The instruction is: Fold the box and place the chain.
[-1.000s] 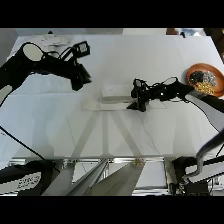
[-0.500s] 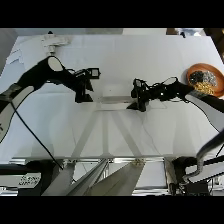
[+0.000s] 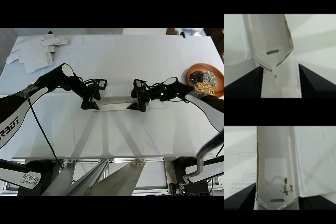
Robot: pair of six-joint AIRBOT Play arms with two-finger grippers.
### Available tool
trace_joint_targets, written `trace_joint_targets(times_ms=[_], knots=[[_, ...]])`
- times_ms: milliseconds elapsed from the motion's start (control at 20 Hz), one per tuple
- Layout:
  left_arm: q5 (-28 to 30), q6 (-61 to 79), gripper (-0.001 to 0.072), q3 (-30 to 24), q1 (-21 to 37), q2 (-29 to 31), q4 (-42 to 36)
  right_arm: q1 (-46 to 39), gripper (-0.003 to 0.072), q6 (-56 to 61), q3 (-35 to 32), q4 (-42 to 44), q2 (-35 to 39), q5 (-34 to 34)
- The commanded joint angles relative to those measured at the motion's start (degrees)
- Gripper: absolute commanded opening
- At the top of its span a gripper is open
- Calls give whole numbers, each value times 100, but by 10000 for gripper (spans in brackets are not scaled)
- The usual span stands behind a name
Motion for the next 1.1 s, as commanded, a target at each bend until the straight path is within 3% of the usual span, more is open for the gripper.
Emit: trace_joint_targets(times_ms=[0,350,750,850,1050], knots=[[-105,168,446,-2,-11,-28,-240,0,458,4,2,4,-2,-11],[170,168,335,-2,-11,-28,-234,0,458,4,2,4,-2,-9],[592,170,307,-2,-11,-28,-201,0,458,4,2,4,-2,-11],[605,173,207,-2,-11,-31,-199,0,458,4,2,4,-2,-9],[610,170,203,-2,-11,-33,-203,0,458,4,2,4,-2,-9]])
